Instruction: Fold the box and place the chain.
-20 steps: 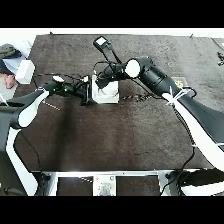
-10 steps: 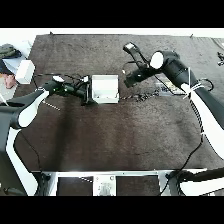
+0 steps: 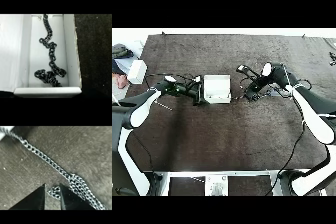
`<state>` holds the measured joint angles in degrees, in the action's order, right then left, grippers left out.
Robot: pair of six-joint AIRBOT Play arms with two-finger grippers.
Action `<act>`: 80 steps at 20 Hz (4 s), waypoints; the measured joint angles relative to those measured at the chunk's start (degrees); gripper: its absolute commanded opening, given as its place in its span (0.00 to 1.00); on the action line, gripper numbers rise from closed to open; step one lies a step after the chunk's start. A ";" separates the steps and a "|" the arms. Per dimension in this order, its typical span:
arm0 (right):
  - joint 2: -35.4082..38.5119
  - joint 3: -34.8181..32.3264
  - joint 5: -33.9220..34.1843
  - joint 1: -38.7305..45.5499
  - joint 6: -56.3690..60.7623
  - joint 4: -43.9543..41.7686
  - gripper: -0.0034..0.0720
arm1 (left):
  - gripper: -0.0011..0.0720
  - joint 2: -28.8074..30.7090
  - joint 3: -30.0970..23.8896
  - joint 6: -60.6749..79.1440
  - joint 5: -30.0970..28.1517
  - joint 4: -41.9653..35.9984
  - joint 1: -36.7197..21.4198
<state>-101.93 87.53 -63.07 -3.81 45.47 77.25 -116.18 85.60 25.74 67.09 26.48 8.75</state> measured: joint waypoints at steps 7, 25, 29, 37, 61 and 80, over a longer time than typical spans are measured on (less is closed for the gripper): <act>-2.32 -0.02 2.93 0.20 -6.47 -2.23 0.26 | 0.29 0.00 0.00 0.00 0.00 0.02 0.00; -0.48 3.28 -3.48 0.22 -11.47 -6.86 0.00 | 0.29 0.00 0.00 -0.02 -0.02 -0.02 0.00; 9.84 3.34 -2.21 -0.42 -11.74 -11.82 0.00 | 0.29 0.00 0.00 -0.02 0.00 -0.07 0.00; 22.38 7.63 8.39 -7.76 -10.45 -13.99 0.00 | 0.29 0.00 0.00 -0.02 -0.02 -0.02 0.00; 4.44 14.01 -2.01 -9.05 9.86 -1.09 0.39 | 0.29 0.00 0.00 -0.02 -0.04 0.00 0.00; -3.10 0.98 -1.36 3.41 0.66 -3.10 0.41 | 0.29 0.00 0.00 -0.02 -0.02 -0.11 0.02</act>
<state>-105.03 88.51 -64.42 -0.40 46.13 74.15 -116.18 85.60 25.71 67.07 26.37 8.78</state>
